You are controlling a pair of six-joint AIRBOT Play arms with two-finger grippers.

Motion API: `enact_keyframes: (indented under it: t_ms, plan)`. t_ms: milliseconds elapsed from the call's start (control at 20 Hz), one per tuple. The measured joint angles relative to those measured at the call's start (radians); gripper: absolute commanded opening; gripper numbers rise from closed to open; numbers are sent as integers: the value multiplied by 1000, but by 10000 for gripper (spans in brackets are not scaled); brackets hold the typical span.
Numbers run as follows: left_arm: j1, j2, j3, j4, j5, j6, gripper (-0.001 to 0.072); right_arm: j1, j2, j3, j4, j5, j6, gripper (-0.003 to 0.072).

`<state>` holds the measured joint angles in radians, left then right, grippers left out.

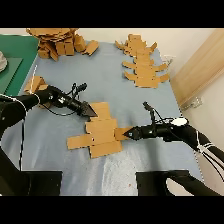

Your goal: Fold the box.

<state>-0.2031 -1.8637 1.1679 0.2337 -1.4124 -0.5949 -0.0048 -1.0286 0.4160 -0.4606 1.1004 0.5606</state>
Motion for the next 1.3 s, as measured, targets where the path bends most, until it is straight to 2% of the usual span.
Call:
enact_keyframes:
  t_ms: [50, 100, 150, 500, 750, 850, 1000, 1200, 1300]
  plan:
    - [-4, -3, 0, -2, -4, 32, 14, 0, 0, 0, -1, 0, 6, 17]
    - [-8, -5, 1, -3, -9, 63, 14, 0, 0, 0, -3, -2, 12, 82]
    - [-11, -6, 2, 0, -19, 98, 14, 0, 0, 0, 3, -11, 24, 93]
    - [-34, 33, 3, 34, -35, 264, 15, 0, 0, 0, -27, -125, 175, 93]
    - [-111, 177, -30, 105, 92, 414, 14, 0, 0, 0, -37, -205, 257, 93]
    - [-148, 255, -92, 132, 182, 483, 14, 0, 0, 0, -38, -230, 280, 93]
    - [-187, 386, -235, 113, 320, 618, 14, 0, 0, 1, -30, -269, 297, 92]
    - [-207, 549, -428, -44, 442, 890, 15, 0, 0, 1, -11, -319, 307, 92]
    - [-211, 600, -479, -128, 475, 1011, 15, 0, 1, 1, -7, -332, 309, 92]
